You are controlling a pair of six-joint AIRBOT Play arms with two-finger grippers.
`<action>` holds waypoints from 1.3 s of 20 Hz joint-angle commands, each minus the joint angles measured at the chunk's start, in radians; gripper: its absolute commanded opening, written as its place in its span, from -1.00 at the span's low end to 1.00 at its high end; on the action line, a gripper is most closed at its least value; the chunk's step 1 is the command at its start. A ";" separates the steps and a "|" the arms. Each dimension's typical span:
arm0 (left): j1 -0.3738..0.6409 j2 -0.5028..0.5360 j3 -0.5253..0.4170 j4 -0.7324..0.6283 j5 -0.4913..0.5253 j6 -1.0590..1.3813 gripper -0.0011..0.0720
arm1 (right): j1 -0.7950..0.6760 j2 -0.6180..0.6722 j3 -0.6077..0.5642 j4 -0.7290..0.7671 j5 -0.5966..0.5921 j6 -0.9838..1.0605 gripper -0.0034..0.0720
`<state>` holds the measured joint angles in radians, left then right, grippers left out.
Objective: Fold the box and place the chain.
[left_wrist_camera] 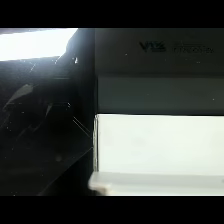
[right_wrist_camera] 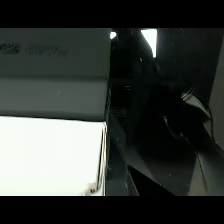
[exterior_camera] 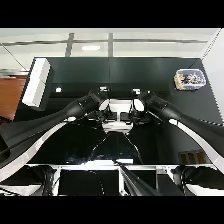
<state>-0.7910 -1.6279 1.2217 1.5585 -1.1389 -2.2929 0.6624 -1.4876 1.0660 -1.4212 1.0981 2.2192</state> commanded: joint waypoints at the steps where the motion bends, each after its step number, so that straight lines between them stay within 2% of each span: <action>1: 0.000 0.000 0.000 0.000 0.001 0.000 -0.90 | 0.009 -0.036 0.042 -0.016 0.054 0.011 -0.17; 2: 0.000 0.000 0.000 0.000 0.001 0.000 -0.90 | 0.013 -0.040 0.044 -0.017 0.051 0.010 -0.63; 3: 0.000 0.000 0.000 0.000 0.001 0.000 -0.90 | 0.016 -0.040 0.044 -0.013 0.037 0.011 -0.86; 8: 0.000 0.000 0.000 0.000 0.001 0.000 -0.90 | 0.013 -0.040 0.044 -0.013 0.035 0.029 -0.86; 9: 0.000 0.000 0.000 0.000 0.001 0.000 -0.90 | 0.011 -0.040 0.044 -0.012 0.036 0.029 -0.78; 10: 0.000 0.000 0.000 0.000 0.001 0.000 -0.90 | 0.011 -0.040 0.044 -0.012 0.038 0.029 -0.42; 11: 0.000 0.000 0.000 0.000 0.001 0.000 -0.90 | 0.011 -0.040 0.045 -0.013 0.043 0.028 -0.36; 12: 0.000 0.000 0.000 0.000 0.001 0.000 -0.90 | 0.011 -0.040 0.045 -0.012 0.043 0.027 -0.52; 13: 0.000 0.000 0.000 0.000 0.001 0.000 -0.90 | 0.011 -0.039 0.045 -0.013 0.043 0.025 -0.85; 16: 0.000 0.000 0.000 0.000 0.001 0.000 -0.90 | 0.011 -0.037 0.045 -0.013 0.042 0.019 -0.85; 17: 0.000 0.000 0.000 0.000 0.001 0.000 -0.90 | 0.011 -0.034 0.045 -0.013 0.042 0.020 -0.68; 18: 0.000 0.000 0.000 0.000 0.001 0.000 -0.90 | 0.010 -0.026 0.045 -0.017 0.043 0.019 -0.08; 19: 0.000 0.000 0.000 0.000 0.001 0.000 -0.90 | 0.010 -0.013 0.045 -0.030 0.046 0.008 0.11; 22: 0.000 -0.002 0.000 0.000 0.000 0.000 -0.90 | -0.009 0.060 0.045 -0.039 0.069 -0.080 0.11; 24: 0.000 -0.002 0.000 0.000 0.001 0.000 -0.90 | -0.040 0.140 0.045 -0.040 0.114 -0.162 0.11; 26: 0.001 -0.002 0.000 0.000 0.003 0.000 -0.90 | -0.087 0.251 0.045 -0.106 0.143 -0.219 0.11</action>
<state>-0.7910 -1.6287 1.2217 1.5585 -1.1389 -2.2929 0.6209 -1.3506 1.1103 -1.4677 1.1973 2.0975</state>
